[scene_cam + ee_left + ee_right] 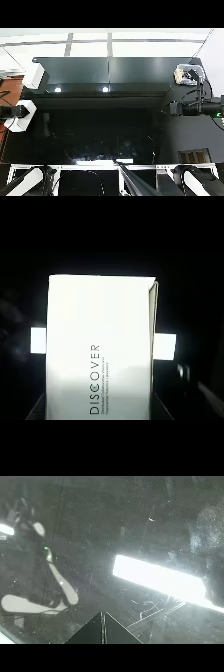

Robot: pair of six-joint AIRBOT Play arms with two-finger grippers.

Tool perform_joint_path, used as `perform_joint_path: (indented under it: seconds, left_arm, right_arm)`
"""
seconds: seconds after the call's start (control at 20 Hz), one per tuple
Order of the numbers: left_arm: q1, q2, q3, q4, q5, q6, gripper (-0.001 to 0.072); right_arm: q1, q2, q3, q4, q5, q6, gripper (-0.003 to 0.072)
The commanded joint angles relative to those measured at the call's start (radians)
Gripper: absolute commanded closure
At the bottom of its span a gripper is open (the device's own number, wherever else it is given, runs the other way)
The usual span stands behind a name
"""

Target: Fold the box and place the chain.

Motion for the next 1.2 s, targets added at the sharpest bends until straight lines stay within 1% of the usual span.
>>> perform_joint_path:
  seconds: [0.0,0.15,0.25,0.3,0.45,0.6,0.65,0.7,0.75,0.9,1.05,1.1,1.15]
  left_arm:
    - [0.068,-0.072,0.036,-0.121,0.136,0.108,0.041]
    - [0.024,-0.163,0.1,-0.122,0.17,0.247,0.041]
    - [0.002,-0.215,0.13,-0.15,0.24,0.248,0.0417]
    - [-0.01,-0.248,0.148,-0.159,0.258,0.248,0.0417]
    - [-0.046,-0.346,0.212,-0.166,0.257,0.238,0.0416]
    - [-0.068,-0.399,0.253,-0.165,0.288,0.175,0.0411]
    - [-0.073,-0.402,0.258,-0.164,0.309,0.175,0.0307]
    - [-0.079,-0.399,0.261,-0.163,0.338,0.175,0.011]
    - [-0.083,-0.393,0.274,-0.162,0.329,0.175,-0.0004]
    - [-0.082,-0.337,0.376,-0.158,0.168,0.175,-0.0004]
    - [-0.083,-0.243,0.492,-0.17,0.002,0.174,0.0002]
    - [-0.083,-0.206,0.527,-0.171,-0.054,0.152,0.0024]
    - [-0.082,-0.166,0.552,-0.169,-0.123,0.074,0.0223]
  right_arm:
    - [0.014,0.0,-0.001,0.001,-0.008,0.009,0.0671]
    - [0.016,0.0,-0.001,0.0,-0.008,0.009,0.0671]
    - [0.016,0.0,-0.001,0.001,-0.009,0.009,0.0671]
    - [0.016,0.0,-0.001,0.001,-0.009,0.009,0.0671]
    - [0.016,0.0,-0.001,0.001,-0.016,0.009,0.0672]
    - [0.016,0.0,-0.001,0.0,-0.019,0.009,0.0672]
    - [0.016,0.0,-0.001,0.0,-0.019,0.009,0.0671]
    - [0.016,0.0,-0.001,0.001,-0.019,0.009,0.0671]
    - [0.016,0.0,-0.001,0.0,-0.016,0.009,0.0671]
    - [0.016,0.0,-0.001,0.0,0.005,0.009,0.0671]
    - [0.016,0.0,-0.001,0.0,0.011,0.008,0.0672]
    - [0.017,0.0,0.0,0.003,0.012,0.002,0.0671]
    - [0.026,0.001,0.0,0.012,0.032,-0.04,0.0672]
